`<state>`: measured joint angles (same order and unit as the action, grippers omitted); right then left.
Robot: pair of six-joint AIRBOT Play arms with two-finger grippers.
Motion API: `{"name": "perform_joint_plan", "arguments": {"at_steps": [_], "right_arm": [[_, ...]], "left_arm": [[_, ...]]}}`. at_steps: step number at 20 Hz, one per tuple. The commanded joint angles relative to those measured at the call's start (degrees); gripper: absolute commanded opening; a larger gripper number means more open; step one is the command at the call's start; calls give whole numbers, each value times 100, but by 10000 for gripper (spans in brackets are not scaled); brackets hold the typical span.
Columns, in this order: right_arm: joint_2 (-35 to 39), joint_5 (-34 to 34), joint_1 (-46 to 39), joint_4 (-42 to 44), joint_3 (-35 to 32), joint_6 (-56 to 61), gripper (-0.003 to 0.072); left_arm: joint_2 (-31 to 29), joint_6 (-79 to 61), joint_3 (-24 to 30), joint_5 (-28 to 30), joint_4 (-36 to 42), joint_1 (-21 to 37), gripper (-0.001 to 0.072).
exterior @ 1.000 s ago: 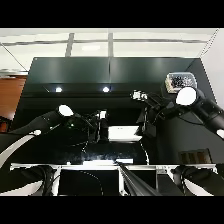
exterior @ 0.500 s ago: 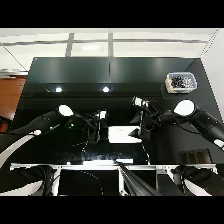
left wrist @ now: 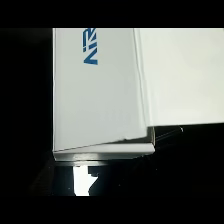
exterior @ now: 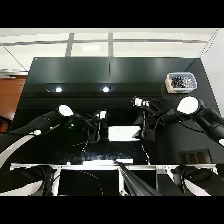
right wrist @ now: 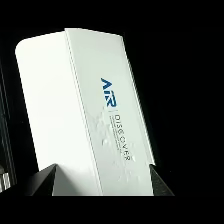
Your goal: Fold the box and place the chain.
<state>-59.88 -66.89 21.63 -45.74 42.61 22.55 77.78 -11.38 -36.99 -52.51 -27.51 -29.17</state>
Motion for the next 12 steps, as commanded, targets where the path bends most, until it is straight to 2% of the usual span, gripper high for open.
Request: {"name": "perform_joint_plan", "arguments": {"at_steps": [1,7,12], "right_arm": [[20,-197,4,-177,20,337,720],[20,-192,365,-793,17,332,720],[20,173,564,-1051,17,339,720]], "left_arm": [[2,-2,-2,0,-4,-4,333],[2,-2,-2,0,-4,-4,333],[2,-2,-2,0,-4,-4,333]]}}
